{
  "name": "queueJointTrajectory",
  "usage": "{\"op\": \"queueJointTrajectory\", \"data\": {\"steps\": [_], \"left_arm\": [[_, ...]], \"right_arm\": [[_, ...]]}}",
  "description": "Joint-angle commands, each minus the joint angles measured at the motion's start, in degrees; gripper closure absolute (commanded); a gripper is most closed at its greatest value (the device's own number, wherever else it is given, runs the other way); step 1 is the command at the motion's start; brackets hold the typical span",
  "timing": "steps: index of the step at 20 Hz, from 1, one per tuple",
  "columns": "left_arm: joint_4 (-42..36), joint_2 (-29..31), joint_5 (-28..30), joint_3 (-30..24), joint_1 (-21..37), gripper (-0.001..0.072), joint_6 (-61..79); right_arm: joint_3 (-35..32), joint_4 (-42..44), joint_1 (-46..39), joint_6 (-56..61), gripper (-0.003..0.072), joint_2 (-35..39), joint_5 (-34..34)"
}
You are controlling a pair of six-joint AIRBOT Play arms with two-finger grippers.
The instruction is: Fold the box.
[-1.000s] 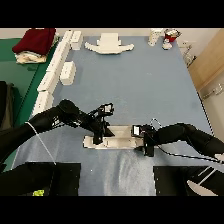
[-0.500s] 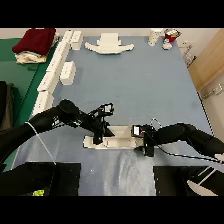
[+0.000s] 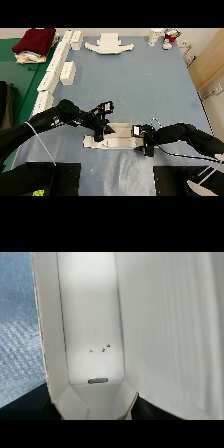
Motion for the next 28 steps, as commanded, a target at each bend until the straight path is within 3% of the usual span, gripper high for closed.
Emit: {"op": "queueJointTrajectory", "data": {"steps": [1, 3, 5, 8, 11, 14, 15, 16, 17, 19, 21, 23, 25, 28], "left_arm": [[0.07, -0.07, 0.68, 0.00, 0.02, 0.0693, -1.62], [0.07, -0.07, -0.31, 0.00, 0.04, 0.0690, -1.92], [0.02, -0.07, -0.87, 0.00, 0.04, 0.0289, -2.19], [1.11, 0.37, -1.20, 0.00, 0.22, 0.0273, -7.96], [8.39, 4.42, -1.40, 0.07, 1.33, 0.0272, -18.60], [19.30, 12.09, -2.99, 0.04, 4.42, 0.0276, -33.83], [21.99, 14.36, -4.74, 0.04, 5.49, 0.0352, -39.41], [23.78, 15.98, -7.39, 0.04, 6.23, 0.0554, -44.09], [24.52, 17.11, -10.88, 0.00, 6.51, 0.0695, -46.90], [22.53, 17.35, -16.70, -0.48, 6.01, 0.0696, -51.47], [14.95, 17.29, -17.14, -2.49, 3.02, 0.0696, -57.68], [6.36, 16.15, -12.15, -3.39, -2.49, 0.0695, -59.87], [3.32, 14.19, -3.26, -2.03, -7.45, 0.0695, -60.15], [3.45, 8.41, 0.94, 3.32, -7.48, 0.0695, -61.70]], "right_arm": [[-0.02, 0.00, -0.02, 0.00, 0.0199, 0.04, 0.00], [-0.02, 0.00, -0.02, 0.00, 0.0200, 0.04, 0.00], [-0.02, -0.02, -0.02, 0.00, 0.0200, 0.04, 0.00], [-0.02, -0.02, -0.02, 0.00, 0.0199, 0.04, 0.00], [-0.02, -0.11, -0.02, 0.02, 0.0200, 0.04, 0.00], [-0.02, -0.13, -0.02, 0.00, 0.0200, 0.04, 0.00], [-0.02, -0.13, -0.02, 0.02, 0.0199, 0.04, 0.00], [-0.02, -0.13, -0.02, 0.00, 0.0200, 0.04, 0.00], [-0.02, -0.13, -0.02, 0.00, 0.0199, 0.04, 0.00], [-0.02, -0.13, -0.02, 0.00, 0.0200, 0.04, 0.00], [-0.02, -0.13, -0.02, 0.02, 0.0199, 0.04, 0.00], [-0.02, -0.13, -0.02, 0.02, 0.0199, 0.04, 0.00], [-0.02, -0.15, -0.02, 0.00, 0.0199, 0.04, 0.00], [-0.02, -0.17, -0.02, 0.00, 0.0200, 0.04, 0.00]]}}
